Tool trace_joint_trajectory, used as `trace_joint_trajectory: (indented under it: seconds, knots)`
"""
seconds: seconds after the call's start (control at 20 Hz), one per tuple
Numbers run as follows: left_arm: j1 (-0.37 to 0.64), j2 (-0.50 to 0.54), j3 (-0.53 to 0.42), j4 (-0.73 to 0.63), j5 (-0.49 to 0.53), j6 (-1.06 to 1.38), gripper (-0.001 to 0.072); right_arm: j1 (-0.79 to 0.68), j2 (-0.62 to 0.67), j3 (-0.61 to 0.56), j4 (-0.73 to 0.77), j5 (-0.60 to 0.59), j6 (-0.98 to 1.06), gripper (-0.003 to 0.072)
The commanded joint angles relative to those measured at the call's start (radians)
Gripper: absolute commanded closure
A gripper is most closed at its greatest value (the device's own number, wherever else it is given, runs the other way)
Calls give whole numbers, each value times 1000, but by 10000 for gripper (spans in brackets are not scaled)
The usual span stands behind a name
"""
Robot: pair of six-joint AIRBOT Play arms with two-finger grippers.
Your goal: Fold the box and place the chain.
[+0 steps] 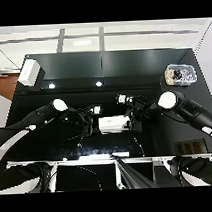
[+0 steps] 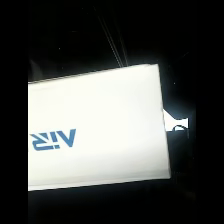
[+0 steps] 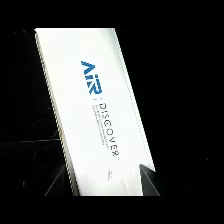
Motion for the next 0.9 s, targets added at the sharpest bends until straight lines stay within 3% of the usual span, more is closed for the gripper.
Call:
trace_joint_trajectory:
  seconds: [0.0,0.5,0.65,0.85]
  knots:
    - [-1,-1,0,-1,2,-1,222,0,-5,-1,2,8,4,162]
    - [-1,-1,0,-1,2,-1,222,0,-8,-27,10,-22,5,160]
    - [-1,-1,0,-1,2,-1,222,-15,16,-1,9,18,146,159]
    - [-1,-1,0,-1,2,-1,222,-123,83,16,10,155,382,160]
